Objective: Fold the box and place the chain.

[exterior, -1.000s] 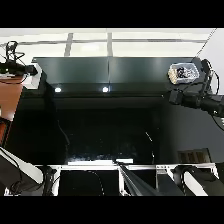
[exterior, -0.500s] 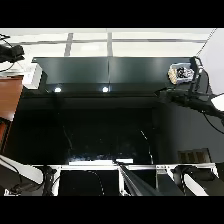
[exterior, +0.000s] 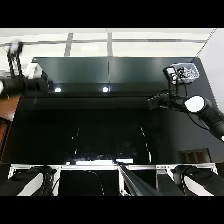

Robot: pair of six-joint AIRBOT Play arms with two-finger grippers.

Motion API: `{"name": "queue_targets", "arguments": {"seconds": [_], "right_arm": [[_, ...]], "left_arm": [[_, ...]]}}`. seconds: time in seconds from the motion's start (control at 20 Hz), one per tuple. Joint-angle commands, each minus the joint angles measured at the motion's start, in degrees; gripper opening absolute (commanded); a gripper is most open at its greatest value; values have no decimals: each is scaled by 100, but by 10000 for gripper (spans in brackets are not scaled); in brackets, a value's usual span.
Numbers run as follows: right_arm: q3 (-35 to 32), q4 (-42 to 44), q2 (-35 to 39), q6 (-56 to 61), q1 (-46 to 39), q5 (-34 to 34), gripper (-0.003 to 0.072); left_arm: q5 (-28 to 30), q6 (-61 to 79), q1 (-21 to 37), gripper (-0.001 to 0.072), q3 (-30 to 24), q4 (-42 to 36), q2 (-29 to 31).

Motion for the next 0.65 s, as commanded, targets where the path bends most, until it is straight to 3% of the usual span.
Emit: {"name": "queue_targets", "arguments": {"seconds": [0.0,0.2,0.6], "right_arm": [[-39,-201,-164,-7,39,13,19],[-42,-201,-164,-7,39,15,18],[-42,-201,-164,-7,39,13,18]], "left_arm": [[994,179,-243,26,-1971,-44,1617],[922,201,-208,27,-2118,-9,2096],[931,203,-205,27,-2118,-4,1965]]}}
